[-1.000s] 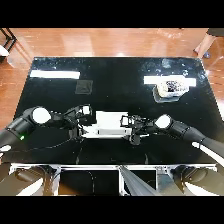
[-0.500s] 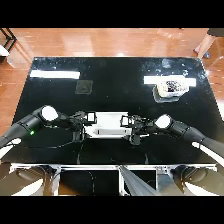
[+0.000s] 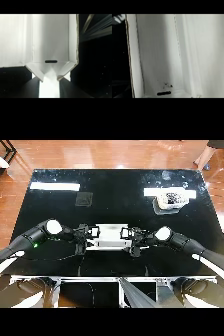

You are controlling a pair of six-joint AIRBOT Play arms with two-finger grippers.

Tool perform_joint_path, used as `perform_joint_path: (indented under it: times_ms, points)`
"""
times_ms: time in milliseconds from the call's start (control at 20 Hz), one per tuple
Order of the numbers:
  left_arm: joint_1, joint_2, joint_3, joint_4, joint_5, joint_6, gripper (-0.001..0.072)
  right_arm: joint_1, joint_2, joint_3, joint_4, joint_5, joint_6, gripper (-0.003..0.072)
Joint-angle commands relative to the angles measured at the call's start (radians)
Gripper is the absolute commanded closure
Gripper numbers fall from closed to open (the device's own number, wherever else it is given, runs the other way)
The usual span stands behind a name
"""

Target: Fold the box and place the chain.

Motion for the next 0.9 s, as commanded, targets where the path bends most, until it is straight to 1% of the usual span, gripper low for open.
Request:
perform_joint_path:
  times_ms: [0, 100, 150, 250, 700, 850]
  points:
    - [-0.006, -0.001, 0.001, -0.001, -0.002, 0.002, 0.0400, 0.001, -0.001, -0.001, 0.000, 0.000, 0.000, 0.0447]
    - [-0.011, -0.001, 0.001, -0.002, -0.005, 0.002, 0.0401, 0.001, -0.001, -0.001, 0.000, 0.000, 0.000, 0.0447]
    - [-0.016, -0.001, 0.001, -0.010, -0.003, 0.002, 0.0415, 0.001, -0.001, -0.001, 0.000, 0.000, 0.000, 0.0447]
    - [-0.016, -0.001, 0.001, -0.061, 0.004, 0.003, 0.0474, 0.001, -0.001, -0.001, 0.000, 0.000, 0.001, 0.0446]
    - [-0.016, -0.016, 0.001, -0.191, 0.012, 0.003, 0.0475, 0.001, -0.001, -0.001, 0.000, 0.000, 0.000, 0.0447]
    - [-0.046, -0.047, 0.001, -0.210, 0.021, 0.004, 0.0474, 0.001, -0.001, -0.001, 0.000, 0.000, 0.000, 0.0447]
